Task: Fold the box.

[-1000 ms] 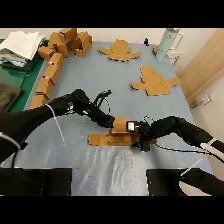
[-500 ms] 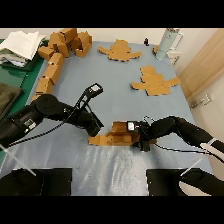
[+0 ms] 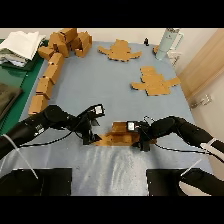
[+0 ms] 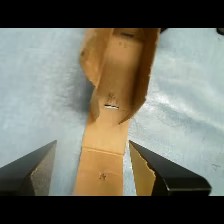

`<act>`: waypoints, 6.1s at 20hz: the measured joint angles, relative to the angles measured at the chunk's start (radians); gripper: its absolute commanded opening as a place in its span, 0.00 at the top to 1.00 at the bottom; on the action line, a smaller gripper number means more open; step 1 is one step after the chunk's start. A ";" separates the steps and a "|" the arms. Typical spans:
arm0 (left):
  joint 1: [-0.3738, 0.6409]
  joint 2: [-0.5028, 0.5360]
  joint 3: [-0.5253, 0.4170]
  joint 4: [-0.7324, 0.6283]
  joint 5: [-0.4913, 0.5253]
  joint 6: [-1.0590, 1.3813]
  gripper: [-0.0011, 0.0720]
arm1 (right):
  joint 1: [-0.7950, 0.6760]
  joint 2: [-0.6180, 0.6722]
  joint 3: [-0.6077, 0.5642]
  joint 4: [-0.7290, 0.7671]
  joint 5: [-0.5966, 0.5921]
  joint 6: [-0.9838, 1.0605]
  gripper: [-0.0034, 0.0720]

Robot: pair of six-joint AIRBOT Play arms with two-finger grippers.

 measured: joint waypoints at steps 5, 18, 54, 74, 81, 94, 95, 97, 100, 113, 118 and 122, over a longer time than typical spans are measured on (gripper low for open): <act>-0.032 -0.114 -0.011 -0.140 0.001 0.207 0.28 | 0.000 0.000 0.000 0.000 0.000 0.000 0.28; -0.109 -0.172 -0.006 -0.218 0.086 0.279 0.59 | 0.000 0.000 0.000 0.000 0.000 0.001 0.28; -0.149 -0.199 0.038 -0.234 0.120 0.295 0.67 | 0.000 0.000 0.000 -0.001 0.000 0.000 0.28; -0.157 -0.153 0.037 -0.171 0.115 0.156 0.96 | 0.000 0.000 0.000 -0.001 0.000 0.000 0.28; 0.053 0.082 0.037 0.417 -0.019 -0.785 0.96 | 0.000 0.000 0.000 -0.001 0.000 0.000 0.28; -0.008 -0.096 -0.042 0.216 0.058 -1.287 0.96 | 0.000 0.000 0.000 -0.001 0.000 0.000 0.28; -0.033 -0.105 -0.042 0.192 0.082 -1.287 0.96 | 0.000 0.000 0.000 -0.001 0.000 0.000 0.28; -0.078 -0.106 -0.045 0.157 0.111 -1.290 0.96 | 0.000 0.000 0.000 -0.001 0.000 0.000 0.28; -0.126 -0.083 -0.045 0.133 0.136 -1.291 0.96 | 0.000 0.000 0.000 -0.001 0.000 0.000 0.28; -0.195 0.003 -0.028 0.075 0.207 -1.273 0.38 | 0.000 0.000 0.000 -0.001 0.000 0.000 0.28; -0.196 0.005 -0.025 0.061 0.223 -1.274 0.50 | 0.000 0.000 0.000 -0.001 0.000 0.000 0.28; -0.188 0.005 -0.025 0.063 0.203 -1.275 0.50 | 0.000 0.000 0.000 -0.001 0.000 0.000 0.28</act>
